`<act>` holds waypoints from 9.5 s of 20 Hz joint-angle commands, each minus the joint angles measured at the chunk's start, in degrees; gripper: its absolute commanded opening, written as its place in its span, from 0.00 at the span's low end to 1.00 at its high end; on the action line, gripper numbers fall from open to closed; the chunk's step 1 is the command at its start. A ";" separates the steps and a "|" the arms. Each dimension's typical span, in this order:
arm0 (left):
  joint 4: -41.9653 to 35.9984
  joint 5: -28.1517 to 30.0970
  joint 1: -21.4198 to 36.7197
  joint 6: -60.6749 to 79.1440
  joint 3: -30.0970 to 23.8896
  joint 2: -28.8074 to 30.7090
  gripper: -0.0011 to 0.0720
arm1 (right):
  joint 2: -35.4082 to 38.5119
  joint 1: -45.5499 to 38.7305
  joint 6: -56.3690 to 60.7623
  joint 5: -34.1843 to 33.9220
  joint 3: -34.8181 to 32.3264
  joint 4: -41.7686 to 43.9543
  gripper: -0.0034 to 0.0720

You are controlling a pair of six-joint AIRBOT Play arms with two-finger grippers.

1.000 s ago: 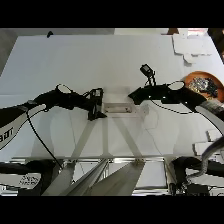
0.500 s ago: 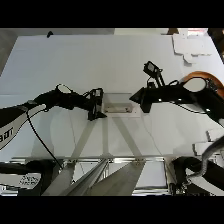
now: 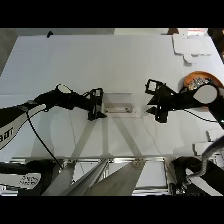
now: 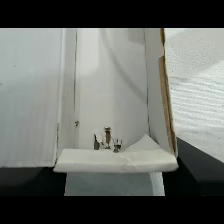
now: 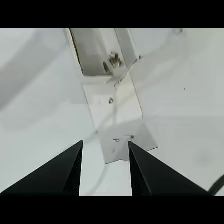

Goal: Fold the box and place the chain.

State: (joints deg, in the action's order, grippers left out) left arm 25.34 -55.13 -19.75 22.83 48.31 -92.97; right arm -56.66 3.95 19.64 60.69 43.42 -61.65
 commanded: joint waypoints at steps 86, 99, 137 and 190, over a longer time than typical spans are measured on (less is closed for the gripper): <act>0.00 0.02 0.02 0.00 -0.02 0.00 0.23 | -25.70 -8.46 23.17 8.13 -0.70 35.98 0.39; 0.00 0.02 0.00 0.02 0.00 0.00 0.23 | -22.93 -2.82 23.63 -1.77 -0.70 31.87 0.68; 0.00 0.04 0.02 0.02 0.00 0.00 0.23 | -19.76 8.20 54.69 -19.17 -0.70 10.97 0.61; -0.02 0.02 0.02 0.02 0.00 0.00 0.23 | -18.73 29.49 122.42 -3.72 11.10 -42.75 0.65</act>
State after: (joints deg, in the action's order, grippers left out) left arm 25.34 -55.18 -19.77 22.83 48.29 -92.99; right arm -79.77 33.43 142.23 52.49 54.46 -104.42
